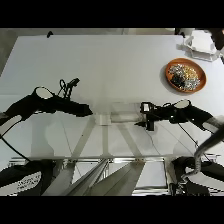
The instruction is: Fold the box and place the chain.
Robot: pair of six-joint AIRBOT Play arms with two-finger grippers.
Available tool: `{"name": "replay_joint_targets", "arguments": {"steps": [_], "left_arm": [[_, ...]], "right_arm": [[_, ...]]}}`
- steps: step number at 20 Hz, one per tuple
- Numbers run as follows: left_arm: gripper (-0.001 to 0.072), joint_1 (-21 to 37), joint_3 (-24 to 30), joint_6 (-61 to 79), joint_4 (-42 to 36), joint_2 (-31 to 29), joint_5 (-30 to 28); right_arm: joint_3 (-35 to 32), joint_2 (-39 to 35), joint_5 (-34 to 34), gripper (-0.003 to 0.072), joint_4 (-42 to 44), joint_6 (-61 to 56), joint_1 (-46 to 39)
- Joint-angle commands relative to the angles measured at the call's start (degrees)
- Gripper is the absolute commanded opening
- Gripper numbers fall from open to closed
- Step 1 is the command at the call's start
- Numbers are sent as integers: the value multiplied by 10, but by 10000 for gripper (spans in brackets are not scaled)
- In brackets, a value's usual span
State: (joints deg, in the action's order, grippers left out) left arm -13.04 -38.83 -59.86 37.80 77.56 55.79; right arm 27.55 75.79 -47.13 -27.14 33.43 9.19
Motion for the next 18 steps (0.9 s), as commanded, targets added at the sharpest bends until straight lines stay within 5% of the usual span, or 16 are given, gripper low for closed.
{"name": "replay_joint_targets", "arguments": {"steps": [1, 14, 16, 18], "left_arm": [[4, -21, 5, -14, -36, 45, -12], [21, -88, 5, 30, -109, 49, -34], [167, -88, 5, 38, -116, 37, -32], [214, -88, 5, 40, -116, 19, -33]], "right_arm": [[0, 0, 0, 480, 0, 0, 0], [0, 0, 0, 480, 0, 0, 0], [0, 0, 0, 480, 0, 0, 0], [0, 0, 0, 480, 0, 0, 0]]}}
